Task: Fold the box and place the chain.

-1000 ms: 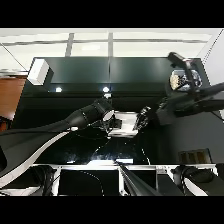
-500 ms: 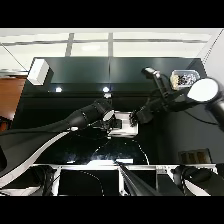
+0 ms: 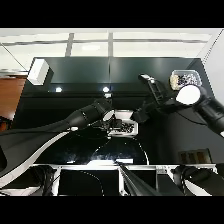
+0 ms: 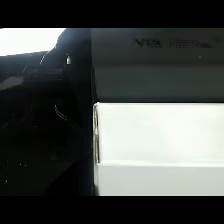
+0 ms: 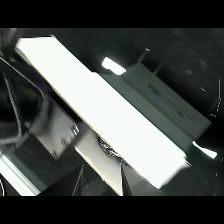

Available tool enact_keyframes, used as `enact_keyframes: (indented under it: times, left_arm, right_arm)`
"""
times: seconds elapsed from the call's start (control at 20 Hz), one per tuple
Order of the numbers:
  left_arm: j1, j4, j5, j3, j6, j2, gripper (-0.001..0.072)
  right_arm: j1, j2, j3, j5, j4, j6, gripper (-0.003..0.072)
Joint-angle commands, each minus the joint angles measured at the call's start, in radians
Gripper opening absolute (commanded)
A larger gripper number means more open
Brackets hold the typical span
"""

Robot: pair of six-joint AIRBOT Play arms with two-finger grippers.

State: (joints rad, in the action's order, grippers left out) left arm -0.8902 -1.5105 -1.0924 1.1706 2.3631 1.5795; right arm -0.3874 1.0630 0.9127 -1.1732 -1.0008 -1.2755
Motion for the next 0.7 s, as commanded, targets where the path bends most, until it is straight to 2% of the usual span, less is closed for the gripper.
enact_keyframes:
  times: [0.0,0.2,0.3,0.35,0.5,0.65]
  left_arm:
    - [0.0,0.009,0.016,0.0,0.001,0.0,0.0026]
    - [0.0,0.008,0.014,0.005,0.002,0.0,0.0043]
    - [0.0,0.008,0.01,0.023,0.001,-0.002,0.0348]
    - [0.0,0.003,-0.006,0.039,-0.006,-0.009,0.0381]
    - [0.005,-0.024,-0.051,0.061,-0.079,-0.08,0.0381]
    - [0.036,-0.069,-0.144,0.05,-0.23,-0.186,0.038]
  right_arm:
    - [0.126,-0.101,-0.003,-0.133,-0.08,0.002,0.0308]
    - [0.334,-0.239,-0.004,-0.175,-0.229,-0.006,0.0309]
    - [0.407,-0.265,-0.004,-0.177,-0.228,0.001,0.0309]
    - [0.415,-0.269,-0.004,-0.177,-0.228,0.005,0.0309]
    - [0.414,-0.269,-0.006,-0.16,-0.228,0.005,0.0308]
    - [0.415,-0.269,-0.007,-0.143,-0.228,0.005,0.0308]
